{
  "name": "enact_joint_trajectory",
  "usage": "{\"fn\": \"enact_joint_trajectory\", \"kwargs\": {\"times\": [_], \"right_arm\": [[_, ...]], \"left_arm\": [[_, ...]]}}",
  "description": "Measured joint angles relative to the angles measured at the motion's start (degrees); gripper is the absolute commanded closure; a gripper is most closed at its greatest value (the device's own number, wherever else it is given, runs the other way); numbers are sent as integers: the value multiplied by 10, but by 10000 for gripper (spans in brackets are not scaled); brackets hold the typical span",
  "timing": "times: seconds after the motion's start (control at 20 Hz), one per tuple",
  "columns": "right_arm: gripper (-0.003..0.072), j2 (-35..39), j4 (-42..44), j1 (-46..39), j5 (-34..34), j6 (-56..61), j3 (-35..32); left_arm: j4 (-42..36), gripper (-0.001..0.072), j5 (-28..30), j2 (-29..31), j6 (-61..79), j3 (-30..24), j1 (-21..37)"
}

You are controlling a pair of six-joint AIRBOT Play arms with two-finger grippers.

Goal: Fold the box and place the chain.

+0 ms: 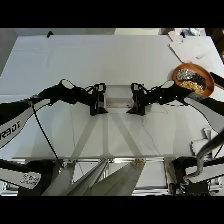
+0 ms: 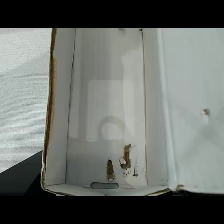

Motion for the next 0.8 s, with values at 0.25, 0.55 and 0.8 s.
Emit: {"fn": "enact_joint_trajectory", "kwargs": {"times": [0.25, 0.55, 0.8], "right_arm": [[179, 0, 0, 0, 0, 0, 0], [179, 0, 0, 0, 0, 0, 0], [-18, 0, 3, 0, 2, 0, 0]], "left_arm": [[0, 455, 0, 0, 0, 0, 0], [0, 455, -1, 0, 0, 0, 0], [1, 455, -1, 0, 0, 0, 0]]}}
